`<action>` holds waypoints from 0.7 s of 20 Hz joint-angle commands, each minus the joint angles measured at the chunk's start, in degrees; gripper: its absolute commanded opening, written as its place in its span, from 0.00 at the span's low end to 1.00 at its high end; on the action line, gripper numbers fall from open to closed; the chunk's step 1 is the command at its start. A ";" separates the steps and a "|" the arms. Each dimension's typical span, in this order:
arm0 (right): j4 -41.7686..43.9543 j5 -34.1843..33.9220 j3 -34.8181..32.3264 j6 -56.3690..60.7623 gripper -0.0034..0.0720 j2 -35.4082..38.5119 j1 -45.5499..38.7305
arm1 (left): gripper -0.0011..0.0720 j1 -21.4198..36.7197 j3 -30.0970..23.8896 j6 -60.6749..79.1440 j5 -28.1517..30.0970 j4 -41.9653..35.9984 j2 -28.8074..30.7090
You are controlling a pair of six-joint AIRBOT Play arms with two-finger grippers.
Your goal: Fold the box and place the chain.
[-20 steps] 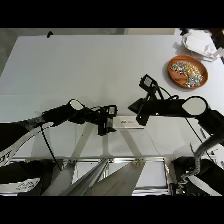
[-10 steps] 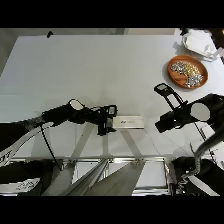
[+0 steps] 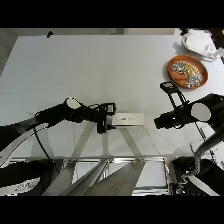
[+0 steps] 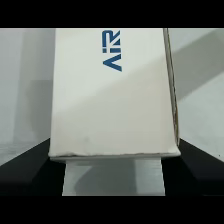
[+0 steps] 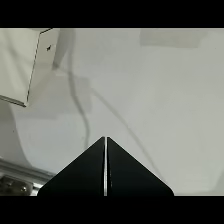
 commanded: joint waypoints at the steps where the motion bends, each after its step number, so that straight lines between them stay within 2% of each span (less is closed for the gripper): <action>1: 0.57 -1.03 0.07 0.50 0.07 0.02 0.02 | 0.02 2.89 0.07 -1.49 1.38 -0.22 6.19; 7: 0.55 -1.05 0.07 0.48 0.07 0.02 0.02 | 0.02 17.92 0.07 -9.22 2.89 0.09 17.35; 11: 0.55 -1.05 0.07 0.48 0.07 0.02 0.02 | 0.02 32.11 0.07 -13.46 3.02 0.83 21.59; 14: 0.55 -1.05 0.04 0.46 0.07 0.02 0.02 | 0.02 43.15 0.07 -16.22 3.13 4.72 23.37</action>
